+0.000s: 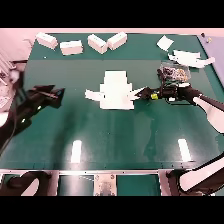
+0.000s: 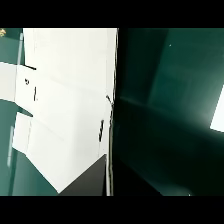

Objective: Fold the box and place the chain.

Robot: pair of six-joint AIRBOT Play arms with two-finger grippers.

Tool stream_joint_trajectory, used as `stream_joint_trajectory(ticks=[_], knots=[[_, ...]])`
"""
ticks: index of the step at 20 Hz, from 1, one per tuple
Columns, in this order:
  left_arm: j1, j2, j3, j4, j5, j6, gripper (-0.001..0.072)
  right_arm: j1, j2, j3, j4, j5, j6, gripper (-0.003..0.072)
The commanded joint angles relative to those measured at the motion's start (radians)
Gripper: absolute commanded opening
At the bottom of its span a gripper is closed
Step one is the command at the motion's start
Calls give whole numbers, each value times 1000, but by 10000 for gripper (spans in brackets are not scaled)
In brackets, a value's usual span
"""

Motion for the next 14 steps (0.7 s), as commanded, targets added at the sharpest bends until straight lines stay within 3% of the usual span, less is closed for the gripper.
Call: stream_joint_trajectory(ticks=[1, 4, 7, 10, 14], knots=[[0, -360, 238, 117, -253, -130, 532, 0, 0, 1, -1, 0, -1, 12], [0, -647, 461, 128, -502, -211, 548, 0, 0, 1, -1, 0, -6, 13], [0, -853, 655, 144, -640, -293, 547, 0, 0, 1, -2, 0, -8, 13], [1, -907, 726, 141, -565, -310, 547, 0, 0, 1, -1, 0, -8, 13], [-11, -911, 745, 126, -577, -343, 548, 0, 0, 1, -2, 8, -8, 13]])
